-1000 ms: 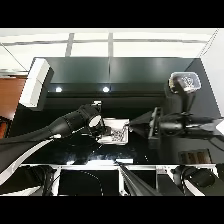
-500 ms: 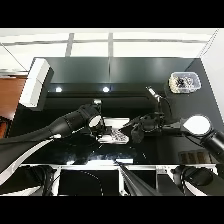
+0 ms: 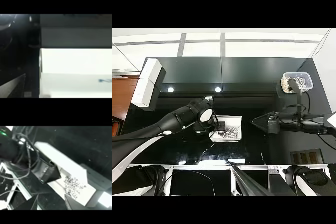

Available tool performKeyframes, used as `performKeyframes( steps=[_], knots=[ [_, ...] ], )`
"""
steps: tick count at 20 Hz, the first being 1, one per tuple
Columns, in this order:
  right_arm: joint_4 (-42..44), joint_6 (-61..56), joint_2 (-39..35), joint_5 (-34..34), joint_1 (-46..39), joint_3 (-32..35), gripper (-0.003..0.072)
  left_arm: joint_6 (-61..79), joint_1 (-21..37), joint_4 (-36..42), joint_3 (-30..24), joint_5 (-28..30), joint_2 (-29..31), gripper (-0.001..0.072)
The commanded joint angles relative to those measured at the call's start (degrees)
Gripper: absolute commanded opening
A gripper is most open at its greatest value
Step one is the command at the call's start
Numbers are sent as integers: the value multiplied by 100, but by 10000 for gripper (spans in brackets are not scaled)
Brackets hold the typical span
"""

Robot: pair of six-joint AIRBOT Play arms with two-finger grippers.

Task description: Fold the box and place the chain.

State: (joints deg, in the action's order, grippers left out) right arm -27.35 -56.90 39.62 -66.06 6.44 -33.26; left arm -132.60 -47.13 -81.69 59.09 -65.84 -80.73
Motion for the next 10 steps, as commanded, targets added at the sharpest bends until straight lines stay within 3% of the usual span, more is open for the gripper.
performKeyframes(
  steps=[1, 5, 8, 10],
  knots=[
    [4, -13, -118, -422, -439, -7, 401, 1104, 131, 116, 319, -372, 240, 706],
    [-2, -11, -118, -398, -439, -7, 401, 3464, 566, -48, 369, -1259, 1270, 706],
    [-214, -11, -118, -308, -439, -7, 401, 4765, 1495, -138, -11, -1755, 2151, 706],
    [-396, -11, -118, -293, -439, -7, 401, 5711, 2465, 1154, -713, -1237, 2686, 706]
  ],
)
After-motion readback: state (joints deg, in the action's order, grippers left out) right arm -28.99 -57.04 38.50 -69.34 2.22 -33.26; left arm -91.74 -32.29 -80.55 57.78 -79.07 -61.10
